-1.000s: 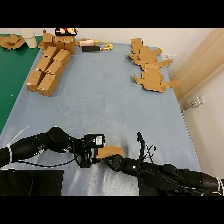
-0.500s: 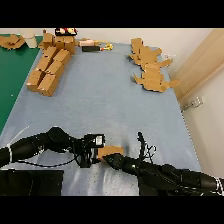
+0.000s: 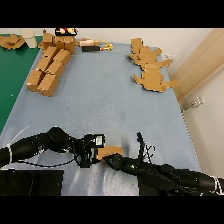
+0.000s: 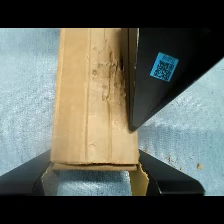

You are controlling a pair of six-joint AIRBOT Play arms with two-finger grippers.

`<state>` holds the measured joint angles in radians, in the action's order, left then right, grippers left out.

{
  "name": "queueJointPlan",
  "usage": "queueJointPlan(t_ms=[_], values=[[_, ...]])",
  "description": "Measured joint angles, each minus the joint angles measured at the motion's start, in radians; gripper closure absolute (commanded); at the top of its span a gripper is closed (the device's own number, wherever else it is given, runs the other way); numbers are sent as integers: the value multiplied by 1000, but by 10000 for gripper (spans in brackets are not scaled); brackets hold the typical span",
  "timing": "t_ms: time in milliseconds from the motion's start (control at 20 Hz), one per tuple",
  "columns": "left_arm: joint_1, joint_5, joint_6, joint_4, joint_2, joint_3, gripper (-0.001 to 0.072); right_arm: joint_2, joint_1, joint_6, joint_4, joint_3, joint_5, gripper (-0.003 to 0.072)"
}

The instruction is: Fold the box.

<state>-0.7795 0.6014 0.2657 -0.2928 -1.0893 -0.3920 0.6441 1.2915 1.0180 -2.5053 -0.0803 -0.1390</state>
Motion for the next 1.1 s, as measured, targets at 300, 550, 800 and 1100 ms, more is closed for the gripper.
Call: queueJointPlan(t_ms=[300,550,800,1100], values=[[0,0,0,0,0,0,201,23,0,0,0,0,15,688],[0,0,0,0,0,0,201,35,0,0,1,0,20,687],[0,0,0,0,0,0,201,36,0,-1,10,-3,19,686],[0,2,-3,2,0,0,201,-42,-2,1,34,-9,-14,686]])
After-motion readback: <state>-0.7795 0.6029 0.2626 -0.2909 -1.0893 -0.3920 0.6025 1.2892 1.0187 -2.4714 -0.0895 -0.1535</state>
